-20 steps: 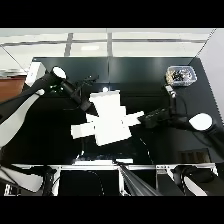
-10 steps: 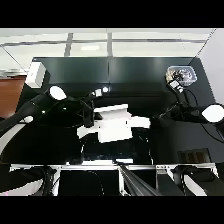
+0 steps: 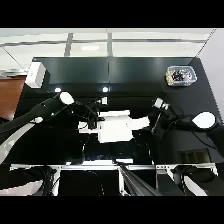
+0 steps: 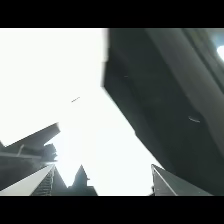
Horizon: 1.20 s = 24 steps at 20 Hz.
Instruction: Fold the box and place the chain.
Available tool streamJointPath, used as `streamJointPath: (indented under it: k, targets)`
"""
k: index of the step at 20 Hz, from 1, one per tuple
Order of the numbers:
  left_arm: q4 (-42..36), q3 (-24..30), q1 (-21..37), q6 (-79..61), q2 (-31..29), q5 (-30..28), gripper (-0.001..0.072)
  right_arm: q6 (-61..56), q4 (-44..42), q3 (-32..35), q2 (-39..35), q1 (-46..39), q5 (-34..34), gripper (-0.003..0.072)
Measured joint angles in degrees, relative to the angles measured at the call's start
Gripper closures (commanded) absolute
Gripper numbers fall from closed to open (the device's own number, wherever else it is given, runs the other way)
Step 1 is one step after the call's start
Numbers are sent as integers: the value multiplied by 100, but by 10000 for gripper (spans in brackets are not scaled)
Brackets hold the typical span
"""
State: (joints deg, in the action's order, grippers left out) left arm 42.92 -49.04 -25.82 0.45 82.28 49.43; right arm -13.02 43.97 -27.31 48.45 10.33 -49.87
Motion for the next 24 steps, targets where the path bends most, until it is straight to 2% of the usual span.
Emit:
streamJointPath:
  k: [10, 17, 24]
  targets:
    - [4, 2, -9, -20, 50, -46, 681, 1292, -136, 356, 540, 1180, 133, -17]
    - [9, 2, -9, -20, 50, -55, 681, 1735, -435, 367, 1019, 2004, 1266, -18]
    - [11, 2, -9, -20, 50, -55, 681, 1904, -741, 212, 1139, 2192, 2004, -18]
